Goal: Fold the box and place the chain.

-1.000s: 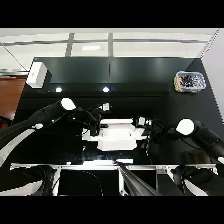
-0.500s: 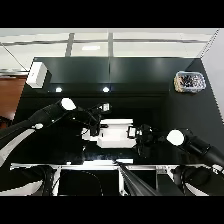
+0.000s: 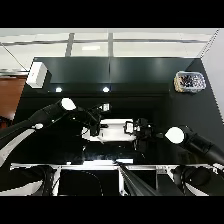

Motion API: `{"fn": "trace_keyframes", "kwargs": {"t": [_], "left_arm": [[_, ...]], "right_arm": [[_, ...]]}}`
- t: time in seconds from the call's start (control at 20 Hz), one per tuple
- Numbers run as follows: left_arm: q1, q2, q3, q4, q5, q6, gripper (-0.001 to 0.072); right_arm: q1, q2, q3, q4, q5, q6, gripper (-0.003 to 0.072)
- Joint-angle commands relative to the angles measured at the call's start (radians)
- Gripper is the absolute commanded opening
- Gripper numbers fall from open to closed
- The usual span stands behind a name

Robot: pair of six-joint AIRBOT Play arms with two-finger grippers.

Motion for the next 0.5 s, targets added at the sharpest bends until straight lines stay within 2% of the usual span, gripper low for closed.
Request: {"fn": "trace_keyframes", "kwargs": {"t": [0.0,0.2,0.45], "left_arm": [[0.000,0.000,0.001,0.000,0.000,0.000,0.0025],[0.000,0.000,0.001,0.000,0.002,0.000,0.0025],[0.000,0.000,0.001,0.000,0.001,0.000,0.0025]], "right_arm": [[-0.030,0.000,0.034,-0.015,0.023,-0.031,0.0639],[-0.107,-0.001,0.038,0.033,0.070,-0.066,0.0639],[-0.161,-0.014,0.038,0.050,0.073,-0.135,0.0639]]}}
